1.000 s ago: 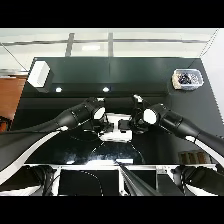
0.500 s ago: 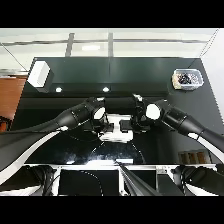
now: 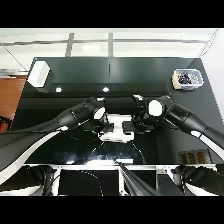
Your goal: Fold the box and place the chain.
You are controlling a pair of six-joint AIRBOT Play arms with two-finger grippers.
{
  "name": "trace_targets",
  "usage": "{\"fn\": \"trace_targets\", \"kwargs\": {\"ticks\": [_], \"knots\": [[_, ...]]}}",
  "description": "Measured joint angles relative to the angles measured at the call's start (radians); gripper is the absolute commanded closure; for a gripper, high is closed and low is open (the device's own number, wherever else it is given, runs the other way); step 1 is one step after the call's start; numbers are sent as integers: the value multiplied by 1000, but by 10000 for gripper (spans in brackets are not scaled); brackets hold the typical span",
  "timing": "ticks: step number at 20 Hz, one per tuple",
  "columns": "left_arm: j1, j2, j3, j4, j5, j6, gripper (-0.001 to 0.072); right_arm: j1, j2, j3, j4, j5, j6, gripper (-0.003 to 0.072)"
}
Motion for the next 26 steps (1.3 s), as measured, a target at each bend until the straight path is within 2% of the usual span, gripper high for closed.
{"fn": "trace_targets", "kwargs": {"ticks": [5,7,13,14,15,17,19,22,23,26], "knots": [[0,0,0,0,0,0,679,1,-14,-3,-2,-35,38,67],[0,0,0,0,0,0,679,4,-26,-3,-1,-50,58,199],[0,0,0,0,0,0,679,51,-62,-2,-27,-106,114,200],[0,0,0,0,0,0,679,58,-64,-2,-41,-113,131,211],[0,0,0,0,0,0,679,65,-66,-2,-56,-118,149,257],[0,0,0,0,2,0,679,75,-69,-2,-79,-125,180,258],[0,0,0,-2,3,0,679,85,-71,-2,-105,-128,202,329],[0,0,0,0,0,1,679,100,-74,-1,-108,-138,219,335],[0,0,0,0,0,1,679,103,-75,-1,-111,-140,223,381],[0,0,0,1,-3,1,679,110,-80,-1,-116,-143,237,382]]}}
